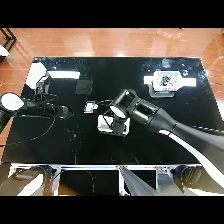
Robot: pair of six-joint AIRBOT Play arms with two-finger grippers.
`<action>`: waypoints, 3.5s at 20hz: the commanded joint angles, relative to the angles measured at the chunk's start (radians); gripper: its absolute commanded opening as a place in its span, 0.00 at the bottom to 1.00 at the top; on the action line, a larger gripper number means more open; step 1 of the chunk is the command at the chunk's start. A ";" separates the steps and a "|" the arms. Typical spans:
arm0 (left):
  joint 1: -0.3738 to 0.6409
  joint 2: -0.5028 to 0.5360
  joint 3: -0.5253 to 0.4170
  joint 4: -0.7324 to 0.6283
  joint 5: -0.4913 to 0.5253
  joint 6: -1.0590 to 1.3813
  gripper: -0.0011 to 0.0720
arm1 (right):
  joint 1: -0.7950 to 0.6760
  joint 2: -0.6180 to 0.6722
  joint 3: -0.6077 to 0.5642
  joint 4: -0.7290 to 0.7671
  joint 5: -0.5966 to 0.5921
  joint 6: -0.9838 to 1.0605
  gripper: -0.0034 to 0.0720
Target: Fold the box and place the chain.
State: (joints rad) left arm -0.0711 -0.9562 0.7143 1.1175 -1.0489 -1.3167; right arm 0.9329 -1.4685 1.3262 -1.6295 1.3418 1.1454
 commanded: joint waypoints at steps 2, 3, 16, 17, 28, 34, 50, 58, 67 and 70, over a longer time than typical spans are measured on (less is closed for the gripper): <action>0.001 0.000 0.001 0.000 0.002 0.000 0.89 | 0.035 -0.001 -0.005 -0.002 0.000 0.053 0.52; 0.001 0.000 0.001 0.000 0.002 0.000 0.89 | 0.042 -0.001 -0.005 -0.002 0.002 0.060 0.53; 0.001 0.000 0.001 0.000 0.013 0.000 0.89 | -0.031 0.090 0.101 0.146 0.196 0.134 0.98; 0.001 0.000 0.001 0.000 0.013 0.000 0.89 | -0.067 0.090 0.103 0.215 0.200 0.134 0.98; 0.001 0.000 0.001 0.002 0.019 0.001 0.89 | -0.191 0.038 0.031 0.269 0.108 0.099 0.98; 0.001 0.000 0.001 0.011 0.020 0.000 0.89 | -0.191 0.037 -0.003 0.319 0.084 0.063 0.98; 0.001 0.000 0.001 0.012 0.020 0.000 0.89 | -0.190 0.035 -0.039 0.313 0.066 0.051 0.55; 0.001 0.000 0.001 0.024 0.020 0.000 0.89 | -0.164 0.035 -0.039 0.282 0.062 0.034 0.34; 0.001 0.000 0.001 0.024 0.021 0.000 0.89 | -0.162 0.035 -0.039 0.283 0.033 0.028 0.25; 0.001 0.000 0.001 0.024 0.021 0.000 0.89 | -0.162 0.035 -0.039 0.278 0.033 0.027 0.86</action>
State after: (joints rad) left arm -0.0711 -0.9562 0.7143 1.1408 -1.0286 -1.3163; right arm 0.7696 -1.4326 1.2873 -1.3479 1.3766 1.1740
